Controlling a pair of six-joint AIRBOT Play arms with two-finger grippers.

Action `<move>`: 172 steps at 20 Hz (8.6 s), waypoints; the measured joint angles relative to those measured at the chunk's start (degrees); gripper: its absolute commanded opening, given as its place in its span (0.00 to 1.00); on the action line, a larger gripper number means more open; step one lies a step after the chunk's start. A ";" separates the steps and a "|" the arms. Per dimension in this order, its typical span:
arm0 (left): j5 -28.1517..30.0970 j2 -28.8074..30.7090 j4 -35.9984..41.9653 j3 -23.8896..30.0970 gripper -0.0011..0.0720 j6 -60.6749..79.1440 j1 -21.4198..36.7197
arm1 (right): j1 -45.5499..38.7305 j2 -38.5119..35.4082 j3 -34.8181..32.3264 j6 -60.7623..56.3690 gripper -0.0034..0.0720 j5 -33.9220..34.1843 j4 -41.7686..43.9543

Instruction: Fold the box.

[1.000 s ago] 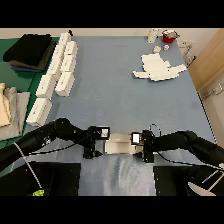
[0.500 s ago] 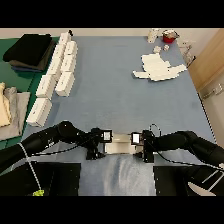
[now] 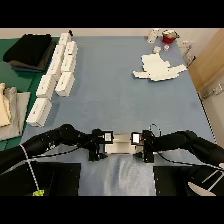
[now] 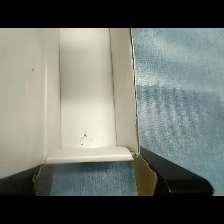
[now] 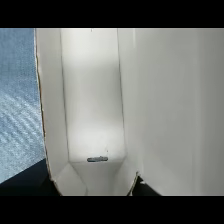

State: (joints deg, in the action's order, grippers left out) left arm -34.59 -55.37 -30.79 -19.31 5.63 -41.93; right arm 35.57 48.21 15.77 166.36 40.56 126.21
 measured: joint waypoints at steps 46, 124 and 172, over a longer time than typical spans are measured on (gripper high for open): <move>2.78 -2.05 4.50 0.85 0.92 5.33 -0.61 | 0.02 -0.07 0.00 0.02 0.62 0.09 0.00; 4.04 -2.05 6.40 0.85 0.64 5.40 -0.63 | 1.92 -2.03 15.08 -91.01 0.42 -3.28 1.92; 4.04 -2.05 6.36 0.85 0.64 5.49 -0.63 | 7.78 -8.07 9.03 -34.25 0.74 15.15 -27.06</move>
State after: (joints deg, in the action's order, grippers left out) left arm -30.55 -57.43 -24.43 -18.46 11.11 -42.57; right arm 43.35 40.14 24.80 132.11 55.70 99.15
